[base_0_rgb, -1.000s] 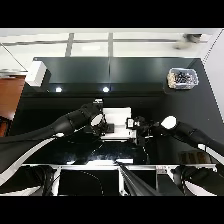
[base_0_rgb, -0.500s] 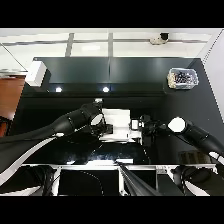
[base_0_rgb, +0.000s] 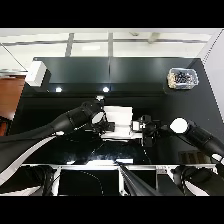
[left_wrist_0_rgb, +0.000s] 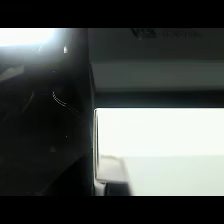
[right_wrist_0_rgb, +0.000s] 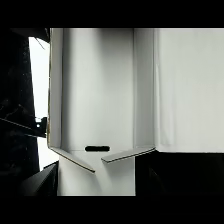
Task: Fold the box and place the chain.
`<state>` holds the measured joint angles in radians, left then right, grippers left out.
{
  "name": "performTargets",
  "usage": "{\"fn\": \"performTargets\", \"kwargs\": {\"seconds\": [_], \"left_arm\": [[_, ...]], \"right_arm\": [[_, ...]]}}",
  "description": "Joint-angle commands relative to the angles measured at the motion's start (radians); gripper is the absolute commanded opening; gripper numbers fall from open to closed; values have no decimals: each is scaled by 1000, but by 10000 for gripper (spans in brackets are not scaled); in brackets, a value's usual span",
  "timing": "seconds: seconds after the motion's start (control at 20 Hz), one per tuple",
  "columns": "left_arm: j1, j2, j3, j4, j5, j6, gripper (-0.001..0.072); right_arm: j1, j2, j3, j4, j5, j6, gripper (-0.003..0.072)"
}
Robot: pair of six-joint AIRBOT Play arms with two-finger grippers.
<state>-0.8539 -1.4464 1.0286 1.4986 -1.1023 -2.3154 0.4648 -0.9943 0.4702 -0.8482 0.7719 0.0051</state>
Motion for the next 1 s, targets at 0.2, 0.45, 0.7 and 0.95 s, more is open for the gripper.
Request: {"fn": "performTargets", "kwargs": {"seconds": [0.2,0.45,0.7,0.95], "left_arm": [[-1,-27,2,12,-3,14,30],[-4,-34,2,8,-5,14,28],[-4,-34,2,8,-5,14,28],[-4,-34,2,8,-6,14,28]], "right_arm": [[1,-38,0,14,-19,-4,609],[1,-39,0,50,-24,-40,609],[19,-39,0,93,-24,-41,311],[88,-46,0,143,-93,18,310]]}}
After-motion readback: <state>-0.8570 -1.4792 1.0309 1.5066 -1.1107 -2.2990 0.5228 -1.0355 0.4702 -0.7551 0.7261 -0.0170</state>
